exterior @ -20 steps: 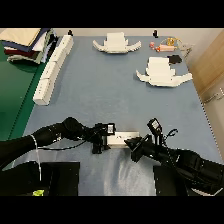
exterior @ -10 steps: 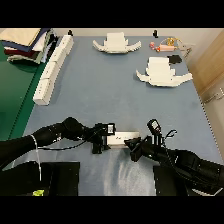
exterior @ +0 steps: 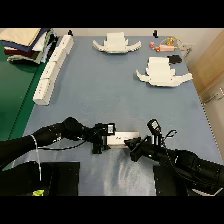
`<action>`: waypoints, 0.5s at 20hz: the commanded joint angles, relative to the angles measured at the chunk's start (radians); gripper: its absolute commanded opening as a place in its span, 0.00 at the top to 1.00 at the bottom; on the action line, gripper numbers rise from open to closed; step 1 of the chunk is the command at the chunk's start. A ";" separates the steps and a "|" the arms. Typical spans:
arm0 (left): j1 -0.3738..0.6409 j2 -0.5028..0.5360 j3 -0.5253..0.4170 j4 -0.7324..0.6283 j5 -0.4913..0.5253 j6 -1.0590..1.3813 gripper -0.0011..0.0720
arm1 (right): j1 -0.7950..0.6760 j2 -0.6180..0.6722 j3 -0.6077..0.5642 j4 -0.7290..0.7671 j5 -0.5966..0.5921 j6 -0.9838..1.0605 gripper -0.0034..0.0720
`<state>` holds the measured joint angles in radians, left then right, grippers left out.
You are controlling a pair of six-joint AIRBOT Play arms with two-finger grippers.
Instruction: Fold the box.
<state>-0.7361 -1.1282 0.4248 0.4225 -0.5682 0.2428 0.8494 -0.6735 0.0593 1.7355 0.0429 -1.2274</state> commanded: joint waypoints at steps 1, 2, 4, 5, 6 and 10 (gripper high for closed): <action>0.000 0.000 0.000 0.000 0.000 0.000 0.27 | 0.001 0.007 0.004 0.000 -0.074 0.000 0.95; 0.000 0.000 0.000 0.000 0.000 0.000 0.27 | 0.000 0.023 0.011 0.000 -0.072 0.000 0.95; 0.000 0.000 0.000 0.000 0.000 0.000 0.27 | 0.000 0.070 0.032 -0.001 -0.069 0.000 0.95; 0.000 0.000 0.000 0.000 0.000 0.000 0.27 | 0.000 0.092 0.037 -0.004 -0.068 0.000 0.95; 0.000 0.000 0.000 0.000 0.000 0.000 0.27 | 0.000 0.111 0.037 -0.004 -0.066 0.000 0.95; 0.000 0.000 0.000 0.000 0.000 0.000 0.27 | 0.000 0.122 0.037 -0.003 -0.070 0.000 0.95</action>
